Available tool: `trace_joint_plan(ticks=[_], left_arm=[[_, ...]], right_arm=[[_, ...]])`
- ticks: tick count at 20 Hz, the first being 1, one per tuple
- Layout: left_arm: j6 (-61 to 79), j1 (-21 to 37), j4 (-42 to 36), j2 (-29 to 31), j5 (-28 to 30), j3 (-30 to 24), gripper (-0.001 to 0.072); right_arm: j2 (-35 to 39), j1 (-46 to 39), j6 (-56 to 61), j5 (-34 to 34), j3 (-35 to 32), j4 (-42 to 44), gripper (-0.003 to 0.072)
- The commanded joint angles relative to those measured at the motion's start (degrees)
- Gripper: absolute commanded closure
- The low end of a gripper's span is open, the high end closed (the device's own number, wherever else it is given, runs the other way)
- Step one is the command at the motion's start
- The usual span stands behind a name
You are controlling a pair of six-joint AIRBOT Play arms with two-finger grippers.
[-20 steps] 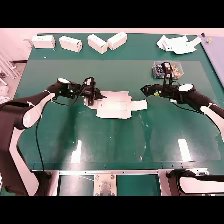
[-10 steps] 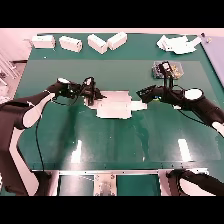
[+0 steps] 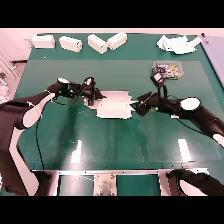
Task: Fold the box and place the chain.
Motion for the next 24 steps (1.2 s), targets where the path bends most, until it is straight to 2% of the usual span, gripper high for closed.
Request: trace_joint_plan(ticks=[1, 6, 8, 14, 24], left_arm=[[0.0, -0.02, 0.0, -0.02, 0.11, 0.07, 0.0689], [0.0, -0.02, 0.02, -0.02, 0.09, 0.07, 0.0689], [0.0, -0.02, 0.02, -0.02, 0.17, 0.07, 0.0689], [0.0, -0.02, 0.02, -0.02, 0.15, 0.07, 0.0689], [0.0, -0.02, 0.0, -0.02, 0.15, 0.07, 0.0689]], right_arm=[[-0.13, 3.48, -11.58, -0.13, -4.0, -2.12, 0.0051], [-5.57, 4.31, -20.46, -0.96, -4.81, -1.95, 0.005], [-7.04, 6.12, -22.49, -3.21, -4.81, -1.92, 0.005], [-7.61, 9.86, -27.65, -10.84, -4.81, -1.99, 0.005], [-10.93, 12.22, -32.13, -18.05, -4.68, -1.97, 0.005]])
